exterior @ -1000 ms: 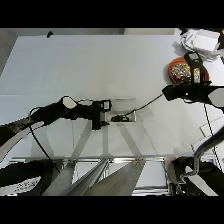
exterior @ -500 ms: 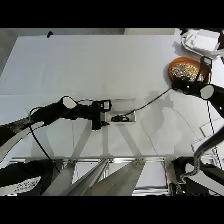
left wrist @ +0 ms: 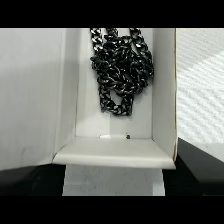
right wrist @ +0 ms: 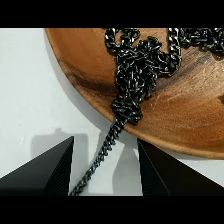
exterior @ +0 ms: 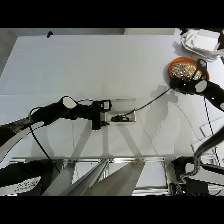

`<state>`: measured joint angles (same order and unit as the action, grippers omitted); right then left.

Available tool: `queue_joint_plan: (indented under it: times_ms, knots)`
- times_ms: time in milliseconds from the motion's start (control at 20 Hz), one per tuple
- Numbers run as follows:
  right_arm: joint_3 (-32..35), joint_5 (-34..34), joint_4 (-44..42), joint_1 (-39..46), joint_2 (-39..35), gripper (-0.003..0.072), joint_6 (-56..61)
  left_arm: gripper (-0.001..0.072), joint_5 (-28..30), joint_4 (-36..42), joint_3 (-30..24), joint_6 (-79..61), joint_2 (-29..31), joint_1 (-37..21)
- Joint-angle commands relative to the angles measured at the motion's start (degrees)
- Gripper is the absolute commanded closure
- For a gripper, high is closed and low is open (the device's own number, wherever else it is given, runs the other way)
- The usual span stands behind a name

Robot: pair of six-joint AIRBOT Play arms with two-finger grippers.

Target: Fold the box and place the chain.

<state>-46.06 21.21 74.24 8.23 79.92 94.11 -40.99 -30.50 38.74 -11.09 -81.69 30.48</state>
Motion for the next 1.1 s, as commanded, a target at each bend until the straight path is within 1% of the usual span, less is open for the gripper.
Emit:
queue_joint_plan:
  times_ms: [0,150,200,300,350,450,600,750,950,1050]
  knots:
    - [-1.01,0.44,-1.20,0.04,2.58,0.0286,-0.04,0.0578,0.02,-0.02,0.02,-0.02,0.00,-0.02]
    - [-1.01,0.55,-1.20,0.04,4.13,0.0290,-0.02,0.0578,0.02,-0.02,0.02,0.00,0.00,-0.02]
    - [-1.01,0.28,-1.18,0.04,4.44,0.0328,-0.04,0.0578,0.02,0.00,0.02,-0.02,0.00,-0.02]
    - [-1.01,-0.17,-1.20,0.04,4.46,0.0532,-0.04,0.0578,0.02,-0.02,0.02,-0.02,0.00,-0.02]
    - [-1.01,0.72,-1.18,-0.17,4.28,0.0666,-0.07,0.0578,0.02,0.00,0.02,-0.02,0.00,-0.02]
    - [-1.01,3.80,-1.14,-1.07,3.37,0.0676,-1.25,0.0578,0.02,-0.02,0.02,-0.02,0.00,-0.02]
    - [-1.01,8.52,-1.14,-3.30,-0.87,0.0676,-6.01,0.0578,0.02,-0.02,0.02,-0.02,0.00,-0.02]
    - [-1.01,13.62,-1.11,-6.23,-9.40,0.0677,-10.38,0.0578,0.02,0.00,0.02,-0.02,0.00,-0.02]
    - [-1.01,20.00,-1.03,-10.03,-24.06,0.0677,-16.26,0.0578,0.02,-0.02,0.02,0.00,0.00,-0.02]
    - [-0.96,26.12,-1.01,-11.32,-29.86,0.0677,-16.35,0.0578,0.02,-0.02,0.02,-0.02,0.00,-0.02]
